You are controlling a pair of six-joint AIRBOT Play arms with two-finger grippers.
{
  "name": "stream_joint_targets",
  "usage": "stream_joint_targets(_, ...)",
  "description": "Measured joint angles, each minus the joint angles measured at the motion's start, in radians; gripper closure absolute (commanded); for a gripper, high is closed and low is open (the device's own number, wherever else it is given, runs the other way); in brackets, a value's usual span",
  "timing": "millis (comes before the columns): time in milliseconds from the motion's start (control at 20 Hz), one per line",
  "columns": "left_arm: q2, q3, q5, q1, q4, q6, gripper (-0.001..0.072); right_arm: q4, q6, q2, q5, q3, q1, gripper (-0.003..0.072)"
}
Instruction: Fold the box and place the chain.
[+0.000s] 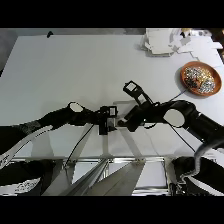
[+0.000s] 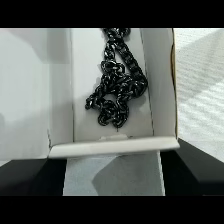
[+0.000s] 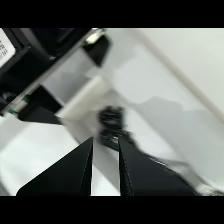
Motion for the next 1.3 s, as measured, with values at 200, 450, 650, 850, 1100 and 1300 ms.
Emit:
stream_joint_targets(200, 0.000, 0.000, 0.000, 0.000, 0.000, 0.000, 0.0573, -0.140, 0.011, 0.099, 0.115, 0.022, -0.105, 0.0505)
stream_joint_targets(450, 0.000, 0.000, 0.000, 0.000, 0.000, 0.000, 0.0573, -0.049, -0.244, 0.170, 0.232, 0.019, -0.378, 0.0524)
stream_joint_targets(650, 0.000, 0.000, 0.000, 0.000, 0.000, 0.000, 0.0573, 0.145, -0.743, 0.113, 0.299, -0.007, -0.528, 0.0526)
stream_joint_targets(850, 0.000, 0.000, 0.000, 0.000, 0.000, 0.000, 0.0573, 0.150, -1.069, -0.010, 0.330, -0.036, -0.570, 0.0492)
stream_joint_targets(1100, 0.000, 0.000, 0.000, 0.000, 0.000, 0.000, 0.0573, 0.197, -1.370, -0.131, 0.250, -0.113, -0.583, 0.0416)
stream_joint_targets(1300, 0.000, 0.000, 0.000, 0.000, 0.000, 0.000, 0.0573, 0.282, -1.562, -0.194, 0.168, -0.159, -0.555, 0.0416)
